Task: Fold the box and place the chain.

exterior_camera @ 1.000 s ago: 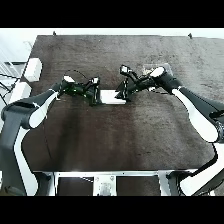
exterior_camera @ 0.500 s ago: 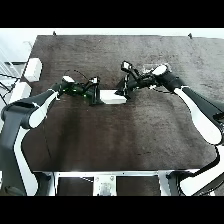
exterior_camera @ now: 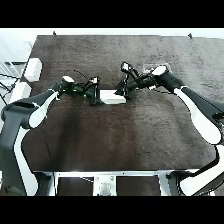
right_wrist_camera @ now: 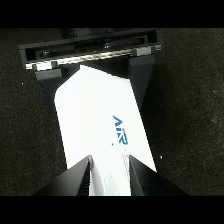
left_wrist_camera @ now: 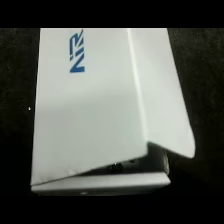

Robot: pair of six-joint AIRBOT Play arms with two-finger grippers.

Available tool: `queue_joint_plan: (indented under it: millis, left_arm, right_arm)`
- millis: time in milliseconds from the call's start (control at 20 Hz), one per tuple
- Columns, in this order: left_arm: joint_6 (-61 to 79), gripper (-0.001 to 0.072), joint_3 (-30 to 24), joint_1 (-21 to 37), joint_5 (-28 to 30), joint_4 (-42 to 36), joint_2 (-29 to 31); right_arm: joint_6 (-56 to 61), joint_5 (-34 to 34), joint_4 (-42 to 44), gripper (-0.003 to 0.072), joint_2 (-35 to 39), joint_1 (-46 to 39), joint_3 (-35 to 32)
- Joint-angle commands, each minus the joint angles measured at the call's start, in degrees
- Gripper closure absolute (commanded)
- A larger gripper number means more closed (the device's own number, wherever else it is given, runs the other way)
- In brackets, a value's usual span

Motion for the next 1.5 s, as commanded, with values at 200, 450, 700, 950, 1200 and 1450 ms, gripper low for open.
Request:
queue_joint_plan:
  millis: [200, 450, 700, 950, 1200, 1450]
  left_arm:
    - [0.02, 0.0291, -0.02, -0.02, -0.02, 0.02, 0.0]
    - [0.02, 0.0291, -0.02, -0.02, -0.04, 0.02, 0.0]
    - [0.02, 0.029, -0.02, -0.02, -0.04, 0.02, 0.0]
    - [0.02, 0.0291, -0.02, -0.02, -0.04, 0.02, 0.0]
    - [0.02, 0.0291, -0.02, -0.02, -0.04, 0.02, 0.0]
    - [0.02, 0.0291, -0.02, -0.02, -0.04, 0.02, 0.0]
  right_arm:
    - [-0.39, -2.78, 1.75, 0.0386, -0.35, 0.37, 0.17]
    - [-0.81, -2.8, 2.01, 0.0387, 0.61, 0.33, 0.13]
    - [-1.84, -3.08, -0.5, 0.0388, -0.22, 0.33, -0.13]
    - [-2.43, -4.31, -0.48, 0.0389, -0.24, 0.52, -0.17]
    - [-2.38, -1.97, -0.44, 0.0433, -0.24, 1.77, -0.31]
    - [-2.43, 0.92, -0.24, 0.0496, -0.33, 1.75, -3.04]
